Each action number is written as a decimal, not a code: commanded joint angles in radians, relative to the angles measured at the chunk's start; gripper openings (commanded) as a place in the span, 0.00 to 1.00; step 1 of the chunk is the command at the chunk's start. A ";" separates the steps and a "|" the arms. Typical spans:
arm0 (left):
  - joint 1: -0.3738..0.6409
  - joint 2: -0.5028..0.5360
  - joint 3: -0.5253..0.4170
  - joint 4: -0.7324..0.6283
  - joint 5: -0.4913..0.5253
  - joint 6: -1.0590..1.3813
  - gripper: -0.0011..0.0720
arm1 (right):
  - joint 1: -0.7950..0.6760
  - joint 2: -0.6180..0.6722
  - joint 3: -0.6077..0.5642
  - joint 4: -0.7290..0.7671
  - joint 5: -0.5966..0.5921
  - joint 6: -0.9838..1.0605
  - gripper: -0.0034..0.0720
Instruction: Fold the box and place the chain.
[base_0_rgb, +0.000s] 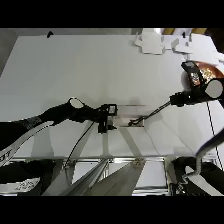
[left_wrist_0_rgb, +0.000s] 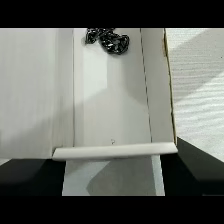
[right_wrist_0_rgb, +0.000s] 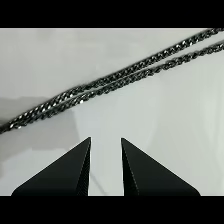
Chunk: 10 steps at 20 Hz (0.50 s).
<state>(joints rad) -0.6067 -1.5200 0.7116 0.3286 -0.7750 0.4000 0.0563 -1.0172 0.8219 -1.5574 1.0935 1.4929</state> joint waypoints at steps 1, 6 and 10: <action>0.001 0.000 0.000 0.000 0.000 0.000 0.30 | -0.031 -0.083 -0.008 -0.005 -0.044 0.003 0.33; 0.001 0.000 0.000 0.000 0.000 0.000 0.30 | -0.031 -0.154 -0.008 0.044 -0.086 0.002 0.33; 0.001 0.000 0.000 0.000 0.000 0.000 0.30 | -0.031 -0.216 -0.008 0.044 -0.101 0.002 0.33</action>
